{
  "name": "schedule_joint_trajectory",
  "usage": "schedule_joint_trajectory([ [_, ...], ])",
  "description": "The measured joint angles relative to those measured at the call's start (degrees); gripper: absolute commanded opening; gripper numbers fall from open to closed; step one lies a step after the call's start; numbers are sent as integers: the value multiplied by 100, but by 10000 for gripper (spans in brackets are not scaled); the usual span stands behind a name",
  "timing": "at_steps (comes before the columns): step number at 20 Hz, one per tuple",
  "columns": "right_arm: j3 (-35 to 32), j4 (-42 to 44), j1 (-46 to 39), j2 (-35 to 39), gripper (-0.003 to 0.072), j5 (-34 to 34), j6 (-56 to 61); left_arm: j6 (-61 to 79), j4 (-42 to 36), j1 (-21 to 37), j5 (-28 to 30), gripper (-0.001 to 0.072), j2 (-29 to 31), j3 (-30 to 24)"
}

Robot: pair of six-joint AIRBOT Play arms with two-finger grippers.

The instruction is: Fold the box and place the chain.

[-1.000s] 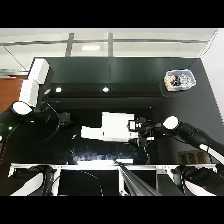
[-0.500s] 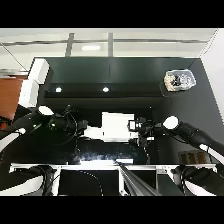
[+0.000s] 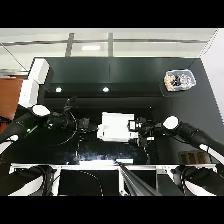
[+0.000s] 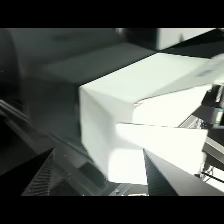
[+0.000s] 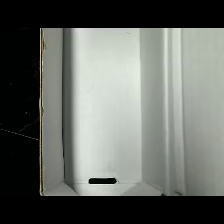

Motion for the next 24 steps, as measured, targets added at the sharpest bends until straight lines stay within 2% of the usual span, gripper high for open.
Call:
schedule_joint_trajectory([
  [3, 0, 0, 0, 0, 493, 0, 0, -39, 28, -369, 306, 625, 125, 42],
  [6, 0, 0, 0, 0, 493, -2, 0, -553, 326, -1019, 962, 625, 170, 122],
  [9, 0, 0, 0, 0, 493, -4, 0, -1722, 1296, -1707, 1547, 625, 186, 365],
  [12, 0, 0, 0, 0, 493, -11, 0, -3265, 2629, -2282, 1775, 625, 142, 673],
  [17, 0, 0, 0, 0, 493, -15, 0, -5357, 4428, -2992, 1300, 622, -267, 1335],
  [22, 0, 2, 0, 0, 493, -20, 0, -6249, 5259, -3322, 435, 614, -811, 2006],
  [23, 0, 2, 0, 0, 493, -20, 0, -6402, 5331, -3377, 275, 569, -911, 2114],
  [24, 0, 2, 0, 0, 493, -20, 0, -6535, 5379, -3425, 162, 465, -986, 2186],
])
